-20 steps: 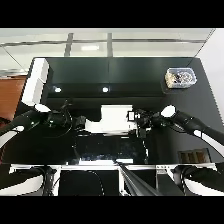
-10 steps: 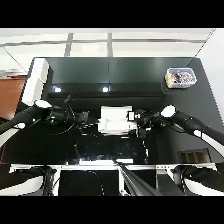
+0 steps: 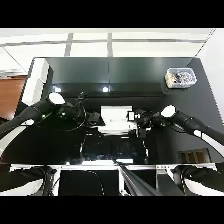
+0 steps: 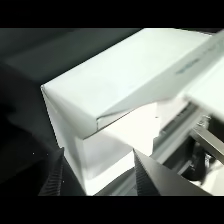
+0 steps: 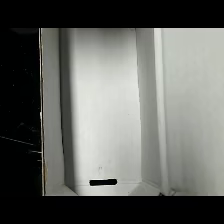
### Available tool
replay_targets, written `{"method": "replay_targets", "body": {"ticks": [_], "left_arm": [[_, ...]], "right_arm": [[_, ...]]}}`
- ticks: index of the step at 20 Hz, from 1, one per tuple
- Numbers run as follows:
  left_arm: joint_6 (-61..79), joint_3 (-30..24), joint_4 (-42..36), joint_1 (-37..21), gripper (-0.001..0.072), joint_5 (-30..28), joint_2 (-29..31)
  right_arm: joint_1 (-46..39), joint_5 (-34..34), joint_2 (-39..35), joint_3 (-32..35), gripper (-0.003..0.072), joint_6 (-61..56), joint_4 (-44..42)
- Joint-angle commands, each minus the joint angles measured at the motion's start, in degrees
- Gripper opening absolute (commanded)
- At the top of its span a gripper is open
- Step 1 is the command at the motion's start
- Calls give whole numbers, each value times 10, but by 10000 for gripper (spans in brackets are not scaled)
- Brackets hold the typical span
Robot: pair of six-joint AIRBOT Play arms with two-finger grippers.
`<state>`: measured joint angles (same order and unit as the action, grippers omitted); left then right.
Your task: Fold the box and place the chain.
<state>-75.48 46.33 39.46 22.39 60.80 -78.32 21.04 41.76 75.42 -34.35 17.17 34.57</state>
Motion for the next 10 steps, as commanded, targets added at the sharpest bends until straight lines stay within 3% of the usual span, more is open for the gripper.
{"method": "replay_targets", "body": {"ticks": [1, 2, 5, 10], "left_arm": [[-129, 36, 106, 41, 478, -14, 0], [-155, 40, 122, 48, 416, -15, 0], [-182, 42, 126, 60, 352, -22, 0], [-212, 42, 126, 75, 350, -34, 0]], "right_arm": [[0, 0, 0, 0, 230, 0, 0], [0, 0, 0, 0, 230, 0, 0], [0, 0, 0, 0, 230, 0, 0], [0, 0, 0, 0, 230, 0, 0]]}}
